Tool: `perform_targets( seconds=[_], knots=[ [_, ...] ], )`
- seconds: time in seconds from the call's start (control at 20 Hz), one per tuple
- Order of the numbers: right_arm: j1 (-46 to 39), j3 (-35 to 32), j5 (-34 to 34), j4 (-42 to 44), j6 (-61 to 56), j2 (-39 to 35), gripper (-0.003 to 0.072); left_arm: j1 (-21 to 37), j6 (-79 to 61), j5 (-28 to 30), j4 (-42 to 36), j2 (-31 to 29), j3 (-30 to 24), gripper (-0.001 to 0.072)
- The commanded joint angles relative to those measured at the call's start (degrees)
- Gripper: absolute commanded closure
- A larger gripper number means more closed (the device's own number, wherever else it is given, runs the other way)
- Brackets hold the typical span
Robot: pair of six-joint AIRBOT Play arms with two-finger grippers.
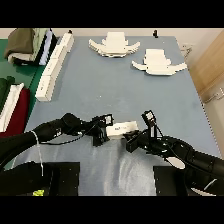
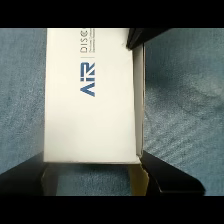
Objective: Fold the box.
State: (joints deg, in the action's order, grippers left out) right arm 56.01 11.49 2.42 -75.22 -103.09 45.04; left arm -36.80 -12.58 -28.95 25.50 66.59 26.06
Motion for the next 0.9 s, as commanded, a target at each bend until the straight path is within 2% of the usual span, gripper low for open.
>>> perform_targets(
  seconds=[0.0, 0.2, 0.35, 0.5, 0.65, 0.75, 0.85],
  knots=[
    [0.2, 0.0, 1.6, 0.3, 0.0, 0.3, 0.0682, 0.0, 0.0, 0.0, 0.0, 0.0, 0.0, 0.0255],
    [0.1, 3.7, 1.8, -0.2, 0.1, -3.6, 0.0682, 0.0, 0.0, 0.0, 0.0, 0.0, 0.0, 0.0255],
    [-0.9, 8.0, 6.3, -4.7, 0.1, -5.9, 0.0682, 0.0, 0.0, 0.0, 0.0, 0.0, 0.0, 0.0255],
    [-4.8, 14.4, 19.6, -11.1, 0.0, -5.1, 0.0682, 0.0, 0.0, 0.0, 0.0, 0.0, 0.0, 0.0255],
    [-11.5, 20.8, 29.2, -14.8, 0.0, -4.0, 0.0681, 0.0, 0.0, 0.0, 0.0, 0.0, 0.0, 0.0255],
    [-17.0, 25.5, 35.5, -15.3, -0.1, -1.9, 0.0681, 0.0, 0.0, 0.0, 0.0, 0.0, 0.0, 0.0255],
    [-23.5, 31.1, 44.7, -15.5, -2.4, 2.0, 0.0681, 0.0, 0.0, 0.0, 0.0, 0.0, 0.0, 0.0255]
  ],
)
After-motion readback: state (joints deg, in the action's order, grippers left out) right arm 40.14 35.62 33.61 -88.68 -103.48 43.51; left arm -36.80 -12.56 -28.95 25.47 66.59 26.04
